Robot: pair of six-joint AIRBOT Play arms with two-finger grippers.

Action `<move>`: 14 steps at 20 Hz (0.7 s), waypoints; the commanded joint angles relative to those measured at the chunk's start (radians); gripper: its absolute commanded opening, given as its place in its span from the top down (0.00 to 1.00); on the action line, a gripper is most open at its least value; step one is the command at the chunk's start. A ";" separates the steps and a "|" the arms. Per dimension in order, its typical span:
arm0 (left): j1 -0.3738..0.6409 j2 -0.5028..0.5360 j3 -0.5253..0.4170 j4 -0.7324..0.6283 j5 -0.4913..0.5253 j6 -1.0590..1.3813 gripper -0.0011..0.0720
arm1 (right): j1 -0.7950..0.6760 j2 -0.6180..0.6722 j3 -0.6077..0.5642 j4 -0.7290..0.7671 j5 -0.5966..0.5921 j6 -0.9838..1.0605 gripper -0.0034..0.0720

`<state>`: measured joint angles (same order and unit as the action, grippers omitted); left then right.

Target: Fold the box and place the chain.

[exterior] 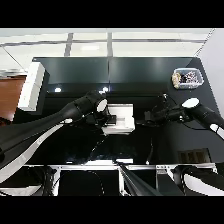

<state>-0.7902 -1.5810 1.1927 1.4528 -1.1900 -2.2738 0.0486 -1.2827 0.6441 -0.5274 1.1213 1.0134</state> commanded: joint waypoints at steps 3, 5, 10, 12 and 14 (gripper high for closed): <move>0.001 0.000 0.001 0.000 0.000 0.000 0.95 | 0.002 -0.001 0.064 0.003 0.091 -0.008 0.26; 0.001 0.000 0.001 0.000 0.000 0.000 0.95 | 0.004 -0.001 0.066 0.008 0.090 0.005 0.26; 0.001 0.000 0.001 0.000 0.000 0.000 0.95 | 0.071 -0.001 0.066 0.014 0.068 0.047 0.32; 0.001 0.000 0.001 0.000 0.000 0.000 0.95 | 0.096 -0.001 0.068 0.013 0.037 0.064 0.32; 0.001 0.000 0.001 0.000 0.000 0.000 0.95 | 0.124 -0.001 0.082 -0.022 0.014 0.112 0.32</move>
